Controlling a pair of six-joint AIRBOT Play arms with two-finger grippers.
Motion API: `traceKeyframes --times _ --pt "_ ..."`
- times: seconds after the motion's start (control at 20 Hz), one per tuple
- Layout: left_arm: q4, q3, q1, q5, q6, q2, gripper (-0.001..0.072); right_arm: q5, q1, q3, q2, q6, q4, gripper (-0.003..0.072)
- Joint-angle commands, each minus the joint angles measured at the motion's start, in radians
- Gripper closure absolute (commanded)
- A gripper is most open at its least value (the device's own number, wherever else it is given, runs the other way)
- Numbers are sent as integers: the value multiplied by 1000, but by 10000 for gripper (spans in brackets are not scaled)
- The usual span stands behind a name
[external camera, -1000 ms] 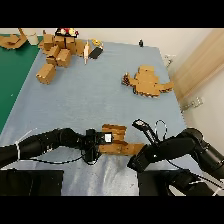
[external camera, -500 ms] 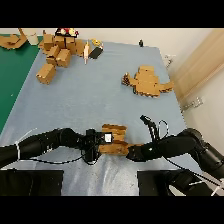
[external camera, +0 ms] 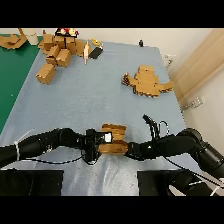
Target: Fold the box.
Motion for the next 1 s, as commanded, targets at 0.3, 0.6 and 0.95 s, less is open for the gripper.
traceKeyframes --times 0.3,0.6,0.95 --pt "53 -2 14 -8 -89 32 121 27 1 0 -2 7 -5 682" --pt "87 -2 36 -16 -132 31 121 87 1 0 -29 6 -8 682" --pt "87 -1 36 -13 -128 20 120 87 1 0 -69 -5 -7 681"
